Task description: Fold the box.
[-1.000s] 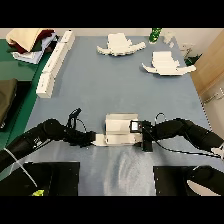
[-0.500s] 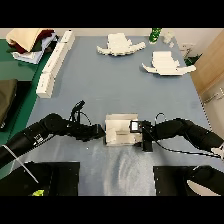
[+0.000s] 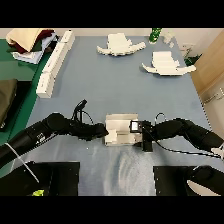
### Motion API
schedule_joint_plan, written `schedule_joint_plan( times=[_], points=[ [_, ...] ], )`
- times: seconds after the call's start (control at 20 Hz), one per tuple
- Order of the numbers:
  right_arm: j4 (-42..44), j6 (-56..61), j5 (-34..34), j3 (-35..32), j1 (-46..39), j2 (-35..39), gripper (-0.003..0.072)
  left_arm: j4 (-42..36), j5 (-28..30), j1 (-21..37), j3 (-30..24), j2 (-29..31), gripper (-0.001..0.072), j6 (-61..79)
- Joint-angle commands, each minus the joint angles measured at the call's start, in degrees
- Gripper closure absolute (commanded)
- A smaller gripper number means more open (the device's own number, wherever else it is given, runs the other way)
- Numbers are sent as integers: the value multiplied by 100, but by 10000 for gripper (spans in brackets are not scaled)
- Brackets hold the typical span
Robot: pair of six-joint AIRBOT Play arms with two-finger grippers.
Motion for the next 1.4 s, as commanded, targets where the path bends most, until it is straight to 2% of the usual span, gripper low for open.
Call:
schedule_joint_plan(
  times=[0.0, 0.15, 0.35, 0.55, 0.7, 0.8, 0.95, 1.15, 1.2, 1.35],
  points=[
    [0, 0, 2, 2, -2, -4, 168, 575, 50, -463, 221, -33, 237, -540],
    [0, 0, 2, 2, -2, -4, 168, 2103, -28, -992, 553, -144, 237, -2286],
    [-2, 0, 2, 2, -2, -4, 168, 3246, -321, -1766, 1235, -774, 237, -3727],
    [-2, 0, 2, 2, -2, -4, 168, 4325, -1333, -2236, 2098, -1598, 238, -4962],
    [-2, 0, 2, 2, -2, -4, 168, 4419, -1598, -2361, 2570, -2017, 238, -5036],
    [-2, 0, 2, 2, -2, -4, 167, 4417, -1764, -2385, 2776, -2236, 308, -5093],
    [0, 0, 2, 2, -2, -4, 168, 4374, -1998, -2387, 2999, -2402, 308, -5132],
    [-2, 0, 2, 2, -2, -4, 168, 4376, -2186, -2387, 3108, -2527, 317, -5261],
    [-2, 0, 2, 2, -2, -4, 168, 4374, -2238, -2391, 3112, -2575, 367, -5272],
    [-2, 0, 2, 2, -2, -4, 168, 4387, -2269, -2446, 3115, -2675, 367, -5355]
  ],
)
